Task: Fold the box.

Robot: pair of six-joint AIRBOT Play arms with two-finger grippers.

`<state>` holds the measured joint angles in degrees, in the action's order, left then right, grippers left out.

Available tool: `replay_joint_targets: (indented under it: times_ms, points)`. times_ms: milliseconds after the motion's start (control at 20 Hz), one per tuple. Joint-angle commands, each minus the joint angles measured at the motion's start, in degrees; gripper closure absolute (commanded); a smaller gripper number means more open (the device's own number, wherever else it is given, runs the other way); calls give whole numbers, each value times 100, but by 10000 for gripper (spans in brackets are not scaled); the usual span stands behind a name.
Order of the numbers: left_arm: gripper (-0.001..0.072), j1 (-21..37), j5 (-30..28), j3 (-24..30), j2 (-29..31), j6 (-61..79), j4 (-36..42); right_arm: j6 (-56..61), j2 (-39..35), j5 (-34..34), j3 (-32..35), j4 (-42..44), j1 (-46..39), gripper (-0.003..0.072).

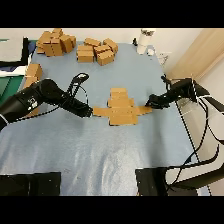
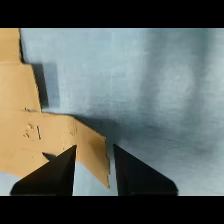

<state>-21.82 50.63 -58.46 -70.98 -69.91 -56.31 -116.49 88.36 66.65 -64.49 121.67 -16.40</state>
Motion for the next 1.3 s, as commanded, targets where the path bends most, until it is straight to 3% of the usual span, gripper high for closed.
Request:
replay_joint_targets:
  times_ms: [0, 200, 250, 300, 600, 700, 800, 850, 1050, 1250]
  points:
    - [699, 2, 162, -4, -4, 0, 151, -415, 245, 544, -66, 420, 11, 313]
    - [694, 2, 402, -4, -4, 0, 243, -568, 374, 621, -68, 671, 61, 353]
    - [465, 2, 433, -4, -4, 0, 254, -568, 417, 662, -68, 671, 81, 353]
    - [143, 2, 463, -4, -4, -31, 269, -588, 448, 660, -68, 667, 109, 354]
    - [122, 13, 752, -7, -4, -24, 667, -640, 455, 566, -138, 678, 133, 433]
    - [122, 15, 881, -7, -4, -17, 839, -664, 457, 599, -140, 702, 162, 525]
    - [121, 131, 1032, -4, -4, 2, 979, -748, 455, 763, -140, 737, 295, 665]
    - [121, 262, 1113, -4, -4, 26, 1104, -798, 455, 850, -140, 809, 398, 683]
    - [121, 1108, 1445, -2, -4, 511, 1792, -931, 352, 1062, -103, 1283, 874, 685]
    - [121, 1928, 1598, 162, -4, 767, 1998, -1307, -205, 857, 457, 1679, 1224, 684]
